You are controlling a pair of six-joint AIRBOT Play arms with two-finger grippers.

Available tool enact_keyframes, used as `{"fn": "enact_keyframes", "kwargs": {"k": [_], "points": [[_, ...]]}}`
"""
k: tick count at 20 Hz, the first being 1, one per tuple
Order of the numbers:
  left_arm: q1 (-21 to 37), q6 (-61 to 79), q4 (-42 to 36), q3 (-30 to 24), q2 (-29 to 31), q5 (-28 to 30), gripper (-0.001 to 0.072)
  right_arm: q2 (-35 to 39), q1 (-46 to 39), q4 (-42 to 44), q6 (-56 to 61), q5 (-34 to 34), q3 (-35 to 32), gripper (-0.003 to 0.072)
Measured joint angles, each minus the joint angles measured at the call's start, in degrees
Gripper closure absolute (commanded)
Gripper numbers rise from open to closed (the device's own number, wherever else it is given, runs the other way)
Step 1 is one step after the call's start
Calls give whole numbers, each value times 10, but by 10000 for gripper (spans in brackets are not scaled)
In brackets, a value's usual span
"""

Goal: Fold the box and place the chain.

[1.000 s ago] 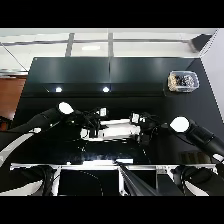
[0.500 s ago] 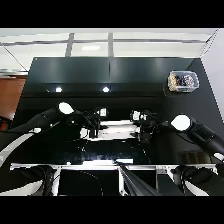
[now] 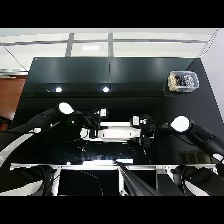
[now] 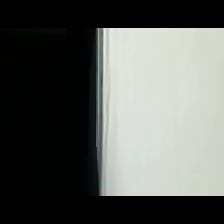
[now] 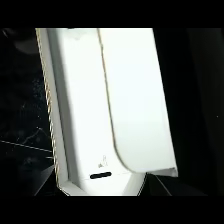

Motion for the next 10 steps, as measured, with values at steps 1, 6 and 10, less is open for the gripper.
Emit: {"fn": "enact_keyframes", "kwargs": {"k": [1, 6, 10], "points": [[0, 0, 0, 0, 0, 0, 679, -4, 0, 13, -21, -2, -7, 44], [0, 0, 0, 0, 0, 0, 679, -42, 0, 78, -131, -21, -25, 43], [0, 0, 0, 0, 0, 1, 679, -73, 0, 97, -174, -31, -28, 44]]}}
